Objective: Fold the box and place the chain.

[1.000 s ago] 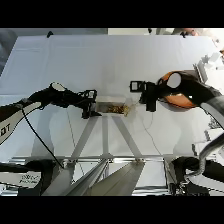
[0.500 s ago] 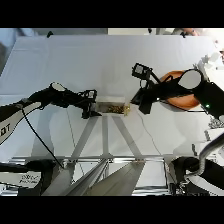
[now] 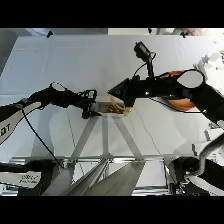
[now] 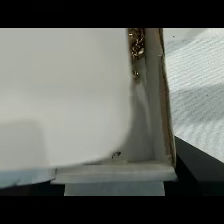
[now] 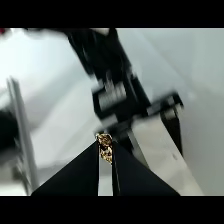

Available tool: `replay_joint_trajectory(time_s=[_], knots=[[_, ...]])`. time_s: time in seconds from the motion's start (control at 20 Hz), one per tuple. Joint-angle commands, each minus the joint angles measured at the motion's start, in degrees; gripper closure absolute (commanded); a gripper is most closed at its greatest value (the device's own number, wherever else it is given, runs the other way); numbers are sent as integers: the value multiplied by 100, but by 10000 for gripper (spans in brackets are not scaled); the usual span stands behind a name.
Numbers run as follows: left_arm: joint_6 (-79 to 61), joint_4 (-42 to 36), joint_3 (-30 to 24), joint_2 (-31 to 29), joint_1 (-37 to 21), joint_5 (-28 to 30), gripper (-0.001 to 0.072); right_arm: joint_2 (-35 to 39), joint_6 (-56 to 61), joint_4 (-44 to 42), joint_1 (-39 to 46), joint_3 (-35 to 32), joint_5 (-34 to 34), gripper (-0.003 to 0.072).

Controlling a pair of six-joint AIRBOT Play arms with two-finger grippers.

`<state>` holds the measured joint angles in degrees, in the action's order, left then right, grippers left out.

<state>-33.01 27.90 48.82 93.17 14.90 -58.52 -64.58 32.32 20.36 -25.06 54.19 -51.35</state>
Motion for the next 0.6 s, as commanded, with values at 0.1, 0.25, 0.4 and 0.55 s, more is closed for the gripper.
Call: replay_joint_trajectory(time_s=[0.1, 0.25, 0.4, 0.55], knots=[[-2, 0, 0, -2, -2, 0, 434, 4, -734, -1471, -22, 7, 330, 677], [0, 0, 0, -2, -2, 0, 434, 4, -1307, -2223, -15, 7, 507, 677], [-2, 0, 0, -2, -2, 0, 434, 4, -1438, -2050, -15, 7, 776, 678], [-2, 0, 0, -2, -2, 0, 434, 2, -1110, -831, -17, 7, 745, 678]])
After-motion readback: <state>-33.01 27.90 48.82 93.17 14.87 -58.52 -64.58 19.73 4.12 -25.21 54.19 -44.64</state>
